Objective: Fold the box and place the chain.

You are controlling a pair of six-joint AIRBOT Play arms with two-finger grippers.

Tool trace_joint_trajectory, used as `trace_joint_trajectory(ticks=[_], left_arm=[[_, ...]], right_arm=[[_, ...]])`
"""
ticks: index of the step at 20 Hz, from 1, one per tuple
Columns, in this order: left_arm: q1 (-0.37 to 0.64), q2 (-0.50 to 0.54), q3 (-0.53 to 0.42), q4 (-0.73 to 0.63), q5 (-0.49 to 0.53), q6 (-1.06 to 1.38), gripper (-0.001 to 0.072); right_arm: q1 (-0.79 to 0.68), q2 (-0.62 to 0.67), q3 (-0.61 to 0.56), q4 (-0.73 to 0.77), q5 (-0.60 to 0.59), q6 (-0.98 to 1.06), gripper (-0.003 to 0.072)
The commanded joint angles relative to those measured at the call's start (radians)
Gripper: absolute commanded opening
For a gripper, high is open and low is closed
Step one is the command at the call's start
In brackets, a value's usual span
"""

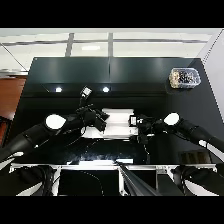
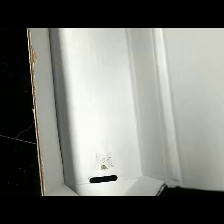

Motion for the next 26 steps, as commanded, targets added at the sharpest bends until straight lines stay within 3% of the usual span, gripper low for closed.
trace_joint_trajectory(ticks=[1,5,7,10,15,18,19,21,24,26], left_arm=[[-0.009,-0.084,-0.003,0.024,0.100,0.003,0.0027],[-0.009,-0.147,0.005,0.027,-0.015,0.003,0.0027],[-0.010,-0.156,0.005,0.034,-0.018,0.004,0.0026],[0.011,-0.130,0.043,0.164,-0.055,0.002,0.0026],[0.135,0.052,0.083,0.423,-0.300,-0.033,0.0032],[0.225,0.192,0.076,0.573,-0.466,-0.082,0.0093],[0.242,0.226,0.058,0.604,-0.488,-0.082,0.0243],[0.244,0.251,0.011,0.629,-0.472,-0.035,0.0698],[0.210,0.232,-0.056,0.623,-0.443,0.292,0.0712],[0.168,0.185,-0.076,0.623,-0.407,0.345,0.0709]], right_arm=[[0.000,0.000,0.000,0.000,0.000,0.000,0.0533],[0.000,0.000,0.000,0.000,0.000,0.000,0.0533],[0.000,0.000,0.000,0.000,0.000,0.000,0.0533],[0.000,0.000,0.000,0.000,0.000,0.000,0.0533],[0.000,0.000,0.000,0.000,0.000,0.000,0.0533],[0.000,0.000,0.000,0.000,0.000,0.000,0.0533],[0.000,0.000,0.000,0.000,0.000,0.000,0.0533],[0.000,0.000,0.000,0.000,-0.001,0.000,0.0533],[0.000,0.000,0.000,0.000,-0.003,0.000,0.0533],[0.000,0.000,0.000,0.000,-0.006,0.000,0.0533]])
